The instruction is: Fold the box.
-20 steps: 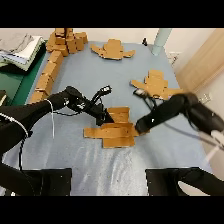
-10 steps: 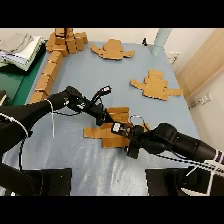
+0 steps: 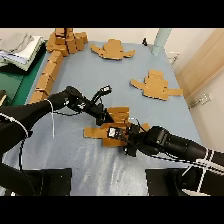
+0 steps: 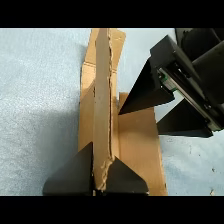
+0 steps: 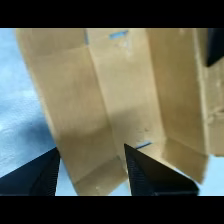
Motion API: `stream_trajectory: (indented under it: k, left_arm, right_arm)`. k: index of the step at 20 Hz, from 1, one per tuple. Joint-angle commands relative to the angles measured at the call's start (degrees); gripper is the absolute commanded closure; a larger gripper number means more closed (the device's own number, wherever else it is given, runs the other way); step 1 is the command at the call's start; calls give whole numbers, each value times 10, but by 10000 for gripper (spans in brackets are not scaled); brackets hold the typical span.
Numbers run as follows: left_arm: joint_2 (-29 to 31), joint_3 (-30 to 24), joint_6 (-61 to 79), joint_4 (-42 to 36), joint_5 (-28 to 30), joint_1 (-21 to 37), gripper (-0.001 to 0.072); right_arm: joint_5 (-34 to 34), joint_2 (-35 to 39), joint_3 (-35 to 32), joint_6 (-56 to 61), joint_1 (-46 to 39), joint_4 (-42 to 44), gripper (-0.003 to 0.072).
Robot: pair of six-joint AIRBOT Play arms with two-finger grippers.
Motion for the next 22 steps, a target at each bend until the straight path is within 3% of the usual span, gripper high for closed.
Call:
stream_trajectory:
  k: [1, 9, 19, 21, 22]
  left_arm:
    - [0, 0, 0, 0, 0, 0, 695]
    - [0, 0, 0, 0, 0, 0, 695]
    - [0, 0, 0, 0, 0, 0, 695]
    - [0, 0, 0, 0, 0, 0, 695]
    - [0, 0, 0, 0, 0, 0, 695]
  right_arm:
    - [8, 6, 8, 24, 1, -40, 90]
    - [12, 18, 20, 93, 0, -112, 91]
    - [18, 18, 20, 99, 0, -106, 90]
    - [24, 19, 20, 99, 0, -105, -26]
    - [24, 19, 20, 99, 0, -104, -27]
